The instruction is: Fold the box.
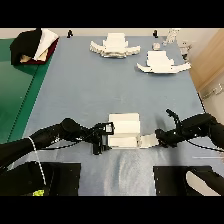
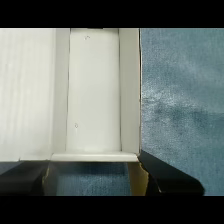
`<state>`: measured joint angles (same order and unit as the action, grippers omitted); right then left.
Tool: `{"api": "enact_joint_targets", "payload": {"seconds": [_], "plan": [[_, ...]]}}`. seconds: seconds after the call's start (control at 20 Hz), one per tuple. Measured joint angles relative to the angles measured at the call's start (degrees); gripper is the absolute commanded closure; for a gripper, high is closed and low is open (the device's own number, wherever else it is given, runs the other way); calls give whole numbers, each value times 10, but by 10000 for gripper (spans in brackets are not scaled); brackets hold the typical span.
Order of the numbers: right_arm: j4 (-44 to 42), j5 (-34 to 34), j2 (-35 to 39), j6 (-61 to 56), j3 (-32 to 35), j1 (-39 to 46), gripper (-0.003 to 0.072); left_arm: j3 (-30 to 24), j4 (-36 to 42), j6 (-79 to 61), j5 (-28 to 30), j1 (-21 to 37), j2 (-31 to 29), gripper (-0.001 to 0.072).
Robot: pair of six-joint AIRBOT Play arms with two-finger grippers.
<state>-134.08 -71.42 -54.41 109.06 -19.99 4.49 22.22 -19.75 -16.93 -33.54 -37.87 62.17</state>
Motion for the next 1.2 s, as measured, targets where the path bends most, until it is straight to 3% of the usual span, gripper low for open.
{"api": "enact_joint_targets", "payload": {"seconds": [0.05, 0.15, 0.3, 0.4, 0.85, 1.2], "plan": [[-6, 0, 6, 1, -1, -4, 627, 0, 0, 0, 0, 0, 0, 229], [-16, -2, 23, 3, -9, -13, 342, 0, 0, 0, 0, 0, 0, 229], [-26, -2, 45, 4, -26, -36, 321, 0, 0, 0, 0, 0, 0, 229], [-28, 0, 53, 5, -34, -62, 227, 0, 0, 0, 0, 0, 0, 229], [22, 93, 61, -70, -50, -199, 248, 0, 0, 0, 0, 0, 0, 229], [219, 131, 21, -320, -134, -358, 260, 0, 0, 0, 0, 0, 0, 229]]}}
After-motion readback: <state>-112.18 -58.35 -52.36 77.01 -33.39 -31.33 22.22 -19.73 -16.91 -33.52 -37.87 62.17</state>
